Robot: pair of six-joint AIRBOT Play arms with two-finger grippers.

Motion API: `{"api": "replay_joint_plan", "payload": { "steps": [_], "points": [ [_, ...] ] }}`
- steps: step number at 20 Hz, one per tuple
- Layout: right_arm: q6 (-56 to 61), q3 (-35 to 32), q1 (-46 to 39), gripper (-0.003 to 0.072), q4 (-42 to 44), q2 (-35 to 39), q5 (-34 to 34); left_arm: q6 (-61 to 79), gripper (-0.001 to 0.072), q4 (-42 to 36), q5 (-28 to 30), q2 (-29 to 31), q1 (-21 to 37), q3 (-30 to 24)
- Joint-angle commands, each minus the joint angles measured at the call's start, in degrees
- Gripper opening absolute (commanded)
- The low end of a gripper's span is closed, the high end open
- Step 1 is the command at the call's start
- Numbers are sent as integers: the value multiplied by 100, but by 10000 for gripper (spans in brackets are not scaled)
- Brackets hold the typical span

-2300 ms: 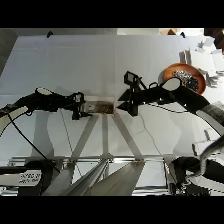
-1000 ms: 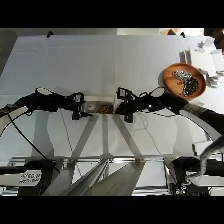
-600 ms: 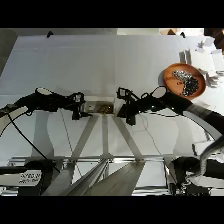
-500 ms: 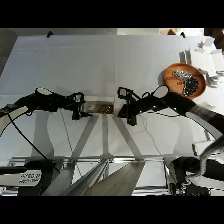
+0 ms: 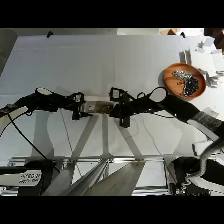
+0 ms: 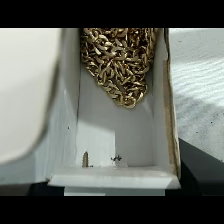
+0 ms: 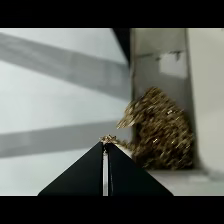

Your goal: Fold the box and place the chain.

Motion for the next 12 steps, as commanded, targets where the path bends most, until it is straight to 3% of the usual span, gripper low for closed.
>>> {"api": "replay_joint_plan", "payload": {
  "steps": [1,4,7,10,11,12],
  "points": [
    [15,22,330,10,13,-81,-809,0,341,0,2,4,-2,2],
    [269,168,481,10,-17,-413,-1005,0,341,0,0,4,-2,2],
    [1392,693,400,10,-243,-935,-807,0,341,0,2,4,-2,2],
    [1803,1117,393,11,-549,-1108,-820,0,341,0,0,4,-2,2],
    [1803,1180,393,24,-658,-1108,-828,0,341,0,2,4,-2,2],
    [1805,1196,393,116,-750,-1108,-828,0,341,0,2,4,-2,2]
  ]
}}
